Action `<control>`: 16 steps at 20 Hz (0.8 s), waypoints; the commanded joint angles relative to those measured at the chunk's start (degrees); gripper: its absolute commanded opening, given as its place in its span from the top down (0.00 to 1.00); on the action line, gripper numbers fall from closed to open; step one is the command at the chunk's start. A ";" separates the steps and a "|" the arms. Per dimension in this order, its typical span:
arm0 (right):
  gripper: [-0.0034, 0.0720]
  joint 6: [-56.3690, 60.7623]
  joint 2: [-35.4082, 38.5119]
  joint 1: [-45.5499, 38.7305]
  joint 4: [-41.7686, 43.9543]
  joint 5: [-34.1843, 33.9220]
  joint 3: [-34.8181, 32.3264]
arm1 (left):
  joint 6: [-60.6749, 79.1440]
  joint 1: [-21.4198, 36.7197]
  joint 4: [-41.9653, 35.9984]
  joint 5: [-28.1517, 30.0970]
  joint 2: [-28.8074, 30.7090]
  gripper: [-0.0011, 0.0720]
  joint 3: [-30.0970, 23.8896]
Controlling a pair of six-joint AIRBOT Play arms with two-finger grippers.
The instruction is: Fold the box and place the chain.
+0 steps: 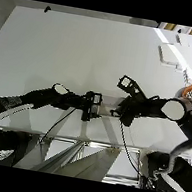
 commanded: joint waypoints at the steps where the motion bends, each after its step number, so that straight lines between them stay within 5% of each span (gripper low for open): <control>1: 0.56 -2.75 6.12 0.02 -13.66 4.20 -0.24 | 0.02 -0.02 0.00 0.02 0.00 0.70 0.02; 4: 0.58 -12.31 10.12 -4.66 -23.67 10.27 -0.26 | 0.02 -0.02 0.02 0.02 0.00 0.70 0.02; 8: 0.61 -24.41 9.09 -15.50 -24.02 11.69 -3.04 | 0.02 -0.02 0.00 0.00 0.00 0.70 0.02; 10: 0.73 -32.35 8.09 -18.67 -23.76 9.03 -5.95 | 0.02 -0.02 0.02 0.02 0.00 0.70 0.02; 16: 0.72 -45.38 1.86 -19.50 -17.77 -0.11 -10.43 | 0.02 -0.02 0.00 0.02 0.00 0.70 0.02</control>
